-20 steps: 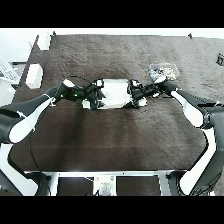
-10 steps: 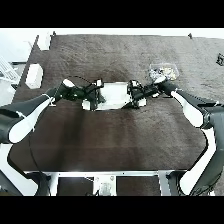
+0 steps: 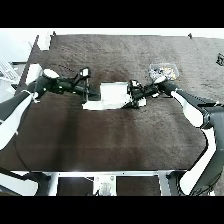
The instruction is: Fold the box and place the chain.
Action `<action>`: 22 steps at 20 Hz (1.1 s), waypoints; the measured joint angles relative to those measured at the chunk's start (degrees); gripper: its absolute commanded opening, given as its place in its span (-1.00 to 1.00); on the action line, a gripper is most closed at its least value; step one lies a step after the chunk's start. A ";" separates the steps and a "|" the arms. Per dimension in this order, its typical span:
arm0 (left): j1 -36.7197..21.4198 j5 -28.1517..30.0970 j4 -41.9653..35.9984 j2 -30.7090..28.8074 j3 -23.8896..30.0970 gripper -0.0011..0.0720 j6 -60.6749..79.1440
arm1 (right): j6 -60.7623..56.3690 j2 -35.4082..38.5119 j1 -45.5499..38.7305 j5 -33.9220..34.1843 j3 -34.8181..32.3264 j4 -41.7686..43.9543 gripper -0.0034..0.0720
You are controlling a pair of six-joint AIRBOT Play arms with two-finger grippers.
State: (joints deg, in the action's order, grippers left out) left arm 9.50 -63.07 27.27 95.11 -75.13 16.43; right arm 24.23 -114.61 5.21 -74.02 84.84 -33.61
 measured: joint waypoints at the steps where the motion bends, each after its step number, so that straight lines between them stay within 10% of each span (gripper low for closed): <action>1: -0.87 -0.79 0.09 -0.98 0.11 -0.93 -1.09 | 0.00 0.00 0.00 0.00 0.00 0.00 0.66; 22: -6.47 10.84 10.01 -6.10 7.87 -0.92 -63.65 | -0.02 0.00 0.00 0.02 -0.02 0.00 0.66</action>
State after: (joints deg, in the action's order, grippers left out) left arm 3.03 -52.23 37.28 89.01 -67.26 -47.22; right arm 24.21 -114.61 5.21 -74.00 84.82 -33.61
